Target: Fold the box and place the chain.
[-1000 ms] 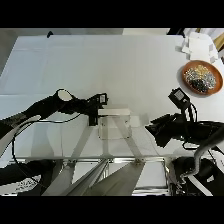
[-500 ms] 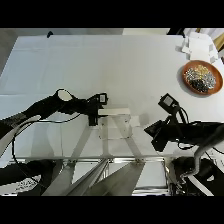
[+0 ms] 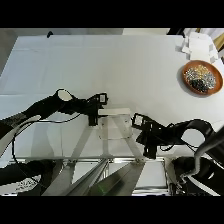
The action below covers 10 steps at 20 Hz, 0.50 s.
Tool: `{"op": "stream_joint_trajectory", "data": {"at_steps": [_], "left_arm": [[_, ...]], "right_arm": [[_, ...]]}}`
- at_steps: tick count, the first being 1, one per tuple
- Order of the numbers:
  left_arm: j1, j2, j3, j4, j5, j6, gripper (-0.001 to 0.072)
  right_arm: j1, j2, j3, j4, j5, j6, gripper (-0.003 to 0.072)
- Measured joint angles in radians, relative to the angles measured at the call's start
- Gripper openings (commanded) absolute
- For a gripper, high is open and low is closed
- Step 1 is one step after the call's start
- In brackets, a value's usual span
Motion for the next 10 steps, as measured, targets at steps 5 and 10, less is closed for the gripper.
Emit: {"op": "stream_joint_trajectory", "data": {"at_steps": [5,10], "left_arm": [[0.0,0.0,0.0,0.0,-0.002,0.0,0.001],[0.0,0.0,0.0,0.0,-0.004,0.0,0.001]], "right_arm": [[0.133,-0.011,-0.023,-0.147,-0.143,-0.023,0.0707],[0.276,-0.022,-0.111,-0.287,-0.406,-0.026,0.0706]]}}
